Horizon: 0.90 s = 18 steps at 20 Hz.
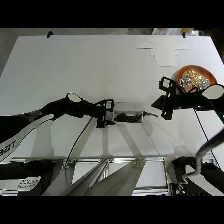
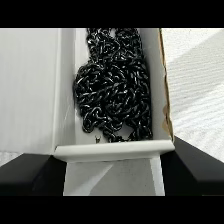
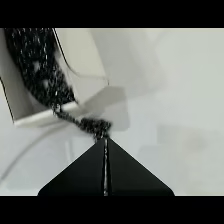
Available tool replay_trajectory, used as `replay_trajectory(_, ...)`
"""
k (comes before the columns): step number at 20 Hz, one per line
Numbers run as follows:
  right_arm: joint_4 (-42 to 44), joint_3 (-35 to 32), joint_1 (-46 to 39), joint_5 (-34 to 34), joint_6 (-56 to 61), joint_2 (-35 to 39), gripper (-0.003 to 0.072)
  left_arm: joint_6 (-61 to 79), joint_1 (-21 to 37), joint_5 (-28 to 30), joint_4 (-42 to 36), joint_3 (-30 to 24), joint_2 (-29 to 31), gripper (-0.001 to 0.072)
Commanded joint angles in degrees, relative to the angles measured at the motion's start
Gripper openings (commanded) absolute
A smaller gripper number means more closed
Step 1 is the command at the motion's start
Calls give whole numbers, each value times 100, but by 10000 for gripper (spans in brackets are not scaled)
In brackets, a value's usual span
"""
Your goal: Fold the box and place the chain.
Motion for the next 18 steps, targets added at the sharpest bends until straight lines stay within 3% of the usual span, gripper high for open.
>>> replay_trajectory(1, -385, -118, 98, -210, -15, -310, 145, 2, 7, 0, 0, -2, 4, 253)
replay_trajectory(2, -382, -160, 214, -334, -20, -367, 204, 2, 7, 2, 0, -2, 4, 253)
replay_trajectory(5, -380, -236, 492, -358, -514, -562, 205, 2, 7, 2, 0, -2, 4, 253)
replay_trajectory(7, -376, -236, 616, -358, -573, -756, 254, 2, 7, 2, 0, -2, 4, 253)
replay_trajectory(18, -11, -238, 905, -774, -1064, -1141, 250, 2, 7, 0, 0, -2, 4, 253)
